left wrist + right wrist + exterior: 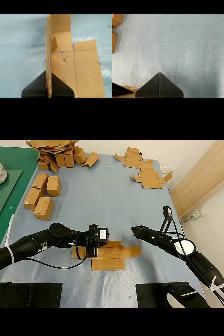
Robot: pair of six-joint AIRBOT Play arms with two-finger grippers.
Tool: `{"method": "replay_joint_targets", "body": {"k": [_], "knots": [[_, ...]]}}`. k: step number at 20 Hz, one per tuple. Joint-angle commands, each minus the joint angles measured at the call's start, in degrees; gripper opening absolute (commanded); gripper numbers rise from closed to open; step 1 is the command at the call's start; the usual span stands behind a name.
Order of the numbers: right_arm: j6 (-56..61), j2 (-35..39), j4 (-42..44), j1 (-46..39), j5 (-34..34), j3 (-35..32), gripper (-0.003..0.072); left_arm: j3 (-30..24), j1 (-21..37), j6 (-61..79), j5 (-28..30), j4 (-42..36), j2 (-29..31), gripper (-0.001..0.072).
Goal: Fold the box.
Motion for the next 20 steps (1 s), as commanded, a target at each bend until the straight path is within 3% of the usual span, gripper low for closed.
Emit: {"method": "replay_joint_targets", "body": {"k": [1, 4, 13, 16, 20], "knots": [[0.0, 0.0, 0.0, 0.0, -0.1, 0.0, 0.0004, -0.6, -0.6, -0.5, -2.1, 0.1, 0.1, 0.0010], [0.0, 0.0, 0.0, 0.0, 0.3, 0.0, 0.0004, -1.1, -0.6, -1.4, -3.8, 0.0, 0.0, 0.0010], [-0.1, 0.1, -0.6, 0.2, 2.6, 0.0, 0.0004, -0.6, 1.4, -2.1, 0.0, -1.9, 0.1, 0.0011], [-0.1, 0.0, -1.0, 0.2, 2.9, 0.0, 0.0004, -0.2, 3.7, -2.7, -5.0, -3.8, 0.0, 0.0011], [-0.1, 0.0, -1.2, 0.2, 3.1, 0.0, 0.0004, -0.3, 3.7, -2.9, -5.5, -3.8, -0.3, 0.0011]]}}
